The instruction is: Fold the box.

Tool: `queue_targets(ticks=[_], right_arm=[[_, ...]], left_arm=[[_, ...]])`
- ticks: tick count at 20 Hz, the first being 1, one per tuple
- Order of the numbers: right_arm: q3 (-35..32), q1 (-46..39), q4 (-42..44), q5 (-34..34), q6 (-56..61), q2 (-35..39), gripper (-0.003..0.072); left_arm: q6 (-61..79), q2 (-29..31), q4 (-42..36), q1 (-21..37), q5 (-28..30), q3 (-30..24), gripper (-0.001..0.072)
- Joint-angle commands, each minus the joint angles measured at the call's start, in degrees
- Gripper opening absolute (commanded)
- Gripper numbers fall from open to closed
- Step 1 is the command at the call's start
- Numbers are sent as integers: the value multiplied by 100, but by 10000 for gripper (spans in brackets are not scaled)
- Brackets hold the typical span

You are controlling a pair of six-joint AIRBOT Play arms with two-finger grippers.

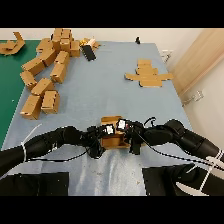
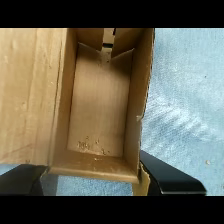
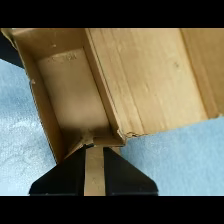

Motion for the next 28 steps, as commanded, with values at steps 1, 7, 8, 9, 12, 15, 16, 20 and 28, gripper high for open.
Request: queue_targets(ticks=[1,7,8,9,12,15,16,20,28], right_arm=[[4,7,190,146,-7,-4,159],[-2,7,361,199,-245,-15,161],[-2,7,361,212,-245,-15,163],[-2,7,361,216,-245,-15,164],[-4,7,356,216,-247,-15,354],[-9,7,352,219,-256,-15,355],[-9,7,345,216,-258,-15,360],[-11,7,337,212,-258,-15,490],[-7,7,321,138,-256,-433,537]], left_arm=[[2,4,2,4,4,0,521],[2,4,0,4,4,0,521],[2,4,2,4,4,0,521],[2,4,0,4,4,0,521],[2,4,0,4,4,0,521],[2,4,0,4,4,0,521],[2,4,2,4,4,0,521],[2,4,2,4,4,0,521],[2,4,2,4,4,0,521]])
